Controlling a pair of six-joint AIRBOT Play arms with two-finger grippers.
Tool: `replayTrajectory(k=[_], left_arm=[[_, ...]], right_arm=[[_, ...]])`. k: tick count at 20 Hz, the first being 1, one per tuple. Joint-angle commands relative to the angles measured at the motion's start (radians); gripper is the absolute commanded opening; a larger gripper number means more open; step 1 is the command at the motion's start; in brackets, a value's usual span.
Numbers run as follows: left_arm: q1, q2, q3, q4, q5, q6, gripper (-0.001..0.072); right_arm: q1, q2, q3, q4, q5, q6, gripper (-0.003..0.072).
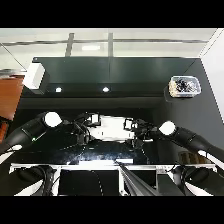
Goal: Fold the box and place the chain.
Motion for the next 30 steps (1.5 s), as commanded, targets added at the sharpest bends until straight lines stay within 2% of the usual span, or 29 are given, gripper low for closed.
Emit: replayTrajectory(k=[1,5,7,9,10,11,14,15,22,24,30], left_arm=[[-0.013,-0.035,-0.001,-0.064,0.016,0.027,0.0598],[-0.013,-0.036,-0.001,-0.075,0.018,0.042,0.0592],[-0.013,-0.036,-0.001,-0.075,0.006,0.042,0.0482],[-0.013,-0.036,-0.001,-0.075,0.005,0.042,0.0471],[-0.013,-0.036,-0.001,-0.076,0.006,0.042,0.0417],[-0.013,-0.036,-0.001,-0.077,0.006,0.042,0.0394],[-0.013,-0.036,-0.001,-0.121,0.011,0.076,0.0387],[-0.013,-0.036,-0.001,-0.142,0.011,0.108,0.0347],[-0.014,-0.036,-0.001,-0.157,0.016,0.175,0.0325],[-0.014,-0.037,-0.001,-0.194,0.018,0.176,0.0268],[-0.039,-0.064,-0.001,-0.269,0.029,0.177,0.0265]], right_arm=[[0.001,0.0,0.0,0.0,0.0,0.0,0.0411],[0.001,0.0,0.0,0.0,0.0,0.0,0.0411],[0.001,0.0,0.0,0.0,0.0,0.001,0.0411],[0.001,0.0,0.0,0.0,0.0,0.001,0.0411],[0.001,0.0,0.0,0.0,0.0,0.0,0.0412],[0.001,0.0,0.0,0.0,0.0,0.0,0.0411],[0.001,0.0,0.0,0.0,0.0,0.0,0.0412],[0.001,0.0,0.0,0.0,0.0,0.0,0.0411],[0.001,0.0,0.0,0.0,0.0,0.0,0.0411],[0.001,0.0,0.0,0.0,0.0,0.0,0.0412],[0.001,0.0,0.0,0.0,0.0,0.0,0.0411]])
